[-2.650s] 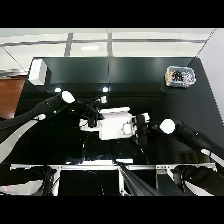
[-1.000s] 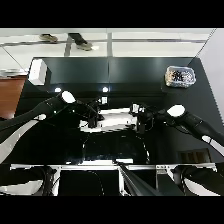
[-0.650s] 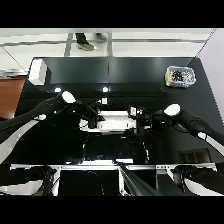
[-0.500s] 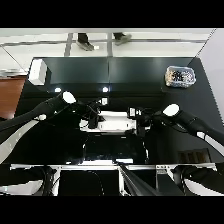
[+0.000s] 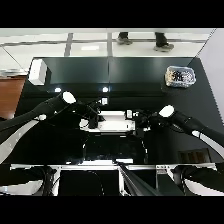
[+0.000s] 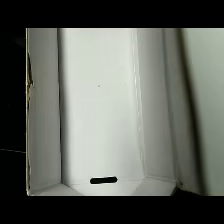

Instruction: Fold the box and place the chain.

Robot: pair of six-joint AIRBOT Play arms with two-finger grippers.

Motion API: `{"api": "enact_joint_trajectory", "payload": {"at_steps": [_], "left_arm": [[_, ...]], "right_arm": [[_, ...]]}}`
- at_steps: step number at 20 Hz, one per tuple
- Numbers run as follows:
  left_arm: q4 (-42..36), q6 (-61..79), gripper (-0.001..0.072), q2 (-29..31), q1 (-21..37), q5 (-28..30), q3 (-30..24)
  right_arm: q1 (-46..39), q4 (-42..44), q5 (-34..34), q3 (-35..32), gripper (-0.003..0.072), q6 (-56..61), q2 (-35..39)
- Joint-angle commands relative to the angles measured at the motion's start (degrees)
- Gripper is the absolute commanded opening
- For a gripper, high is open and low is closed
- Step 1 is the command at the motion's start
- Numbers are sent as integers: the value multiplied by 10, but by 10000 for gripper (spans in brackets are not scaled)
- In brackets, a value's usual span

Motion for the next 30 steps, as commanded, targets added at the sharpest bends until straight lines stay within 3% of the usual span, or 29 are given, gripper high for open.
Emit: {"api": "enact_joint_trajectory", "payload": {"at_steps": [1,20,22,24,25,26,27,28,30], "left_arm": [[0,0,26,0,0,-1,0],[0,0,26,0,0,-1,0],[0,0,26,0,1,-1,0],[0,0,31,1,1,-1,1],[1,-2,102,3,2,-6,3],[3,-10,399,9,5,-11,6],[4,-24,637,18,10,-16,9],[13,-50,715,30,18,-29,13],[76,-111,715,64,35,-66,20]], "right_arm": [[1,-6,-9,6,705,22,-6],[16,-33,-23,10,704,47,-11],[16,-32,-23,10,502,47,-11],[16,-32,-23,10,473,47,-11],[16,-32,-23,10,473,47,-11],[16,-32,-23,10,473,47,-11],[16,-32,-23,10,473,47,-11],[16,-32,-23,10,473,47,-11],[16,-32,-23,10,473,47,-11]]}}
